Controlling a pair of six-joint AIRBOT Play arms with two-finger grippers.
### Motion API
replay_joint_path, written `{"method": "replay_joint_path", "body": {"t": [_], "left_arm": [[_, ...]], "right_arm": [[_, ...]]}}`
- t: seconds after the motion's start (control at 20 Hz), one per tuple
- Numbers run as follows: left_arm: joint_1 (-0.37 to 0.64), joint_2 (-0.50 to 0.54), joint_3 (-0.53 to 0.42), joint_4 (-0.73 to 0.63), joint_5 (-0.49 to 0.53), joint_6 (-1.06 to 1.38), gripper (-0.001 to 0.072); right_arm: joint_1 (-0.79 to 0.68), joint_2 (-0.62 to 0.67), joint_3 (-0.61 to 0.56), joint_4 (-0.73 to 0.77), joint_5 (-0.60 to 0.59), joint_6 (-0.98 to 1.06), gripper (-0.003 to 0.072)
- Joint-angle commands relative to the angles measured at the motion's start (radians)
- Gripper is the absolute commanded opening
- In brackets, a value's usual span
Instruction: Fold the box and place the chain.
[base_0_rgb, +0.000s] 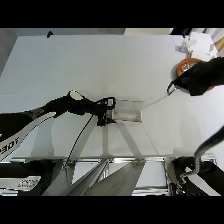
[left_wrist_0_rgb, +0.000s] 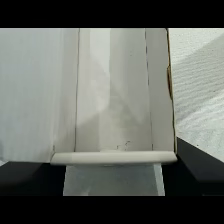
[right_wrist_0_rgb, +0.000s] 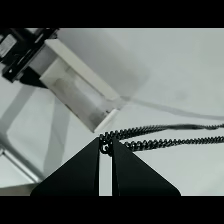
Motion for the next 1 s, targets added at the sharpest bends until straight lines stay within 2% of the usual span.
{"method": "replay_joint_path", "body": {"t": [0.0, 0.2, 0.4, 0.6, 0.8, 0.95], "left_arm": [[0.0, 0.0, 0.0, 0.0, 0.0, 0.0, 0.001], [0.0, 0.0, 0.0, 0.0, 0.0, 0.0, 0.001], [0.0, 0.0, 0.0, 0.0, 0.0, 0.0, 0.001], [0.0, 0.0, 0.0, 0.0, 0.0, 0.0, 0.001], [0.0, 0.0, 0.0, 0.0, 0.0, 0.0, 0.001], [0.0, 0.0, 0.0, 0.0, 0.0, 0.0, 0.001]], "right_arm": [[0.008, 0.08, -0.004, 0.053, 0.025, 0.001, 0.0018], [0.008, 0.142, -0.045, 0.196, 0.025, -0.018, 0.0018], [0.009, 0.157, -0.13, 0.209, -0.009, -0.042, 0.0018], [0.008, 0.156, -0.298, 0.245, -0.158, -0.161, 0.0019], [0.008, 0.156, -0.48, 0.276, -0.332, -0.169, 0.0018], [0.008, 0.154, -0.564, 0.281, -0.442, -0.191, 0.0017]]}}
